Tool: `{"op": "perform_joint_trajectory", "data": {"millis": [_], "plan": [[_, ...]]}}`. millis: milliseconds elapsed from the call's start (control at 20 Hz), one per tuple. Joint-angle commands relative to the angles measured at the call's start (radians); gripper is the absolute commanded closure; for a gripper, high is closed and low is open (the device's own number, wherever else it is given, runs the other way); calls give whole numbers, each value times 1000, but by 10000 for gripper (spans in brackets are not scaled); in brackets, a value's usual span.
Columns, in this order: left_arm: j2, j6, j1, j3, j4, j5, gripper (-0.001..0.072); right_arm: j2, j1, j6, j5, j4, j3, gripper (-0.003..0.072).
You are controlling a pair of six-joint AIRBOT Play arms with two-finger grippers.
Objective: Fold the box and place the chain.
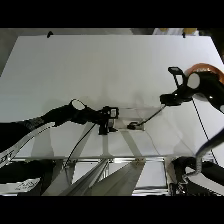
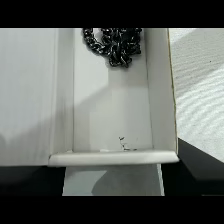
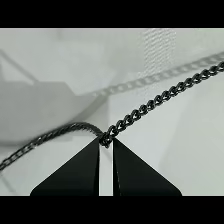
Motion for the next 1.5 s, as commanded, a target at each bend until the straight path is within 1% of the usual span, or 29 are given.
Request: {"op": "perform_joint_trajectory", "data": {"millis": [0, 150, 250, 350, 450, 550, 650, 750, 850, 1000, 1100, 1250, 1300, 1350, 1400, 1450], "plan": [[0, 0, 0, 0, 0, 0, 500, 194, 42, -27, 95, 27, 1, 669], [0, 0, 0, 0, 0, 0, 500, 358, 153, 5, 117, 84, 1, 669], [0, 0, 0, 0, 0, 0, 500, 430, 229, 33, 127, 140, 1, 669], [0, 0, 0, 0, 0, 0, 500, 467, 302, 58, 125, 187, 1, 669], [0, 0, 0, 0, 0, 0, 500, 478, 378, 85, 107, 227, 1, 669], [0, 0, 0, 0, 0, 0, 500, 478, 450, 109, 64, 257, 1, 669], [0, 0, 0, 0, 0, 0, 500, 478, 517, 132, -11, 261, 1, 669], [0, 0, 0, 0, 0, 0, 500, 474, 567, 140, -85, 261, 1, 669], [0, 0, 0, 0, 0, 0, 500, 459, 597, 157, -132, 257, 1, 669], [0, 0, 0, 0, 0, 0, 500, 396, 603, 158, -146, 234, 1, 668], [0, 0, 0, 0, 0, 0, 500, 327, 603, 158, -145, 198, 1, 668], [0, 0, 0, 0, 0, 0, 500, 217, 603, 154, -134, 195, 1, 666], [0, 0, 0, 0, 0, 0, 500, 184, 603, 154, -126, 194, 1, 646], [0, 0, 0, 0, 0, 0, 500, 161, 603, 154, -120, 194, 1, 563], [0, 0, 0, 0, 0, 0, 500, 148, 603, 145, -115, 198, 1, 434], [0, 0, 0, 0, 0, 0, 500, 150, 603, 106, -113, 201, 5, 358]]}}
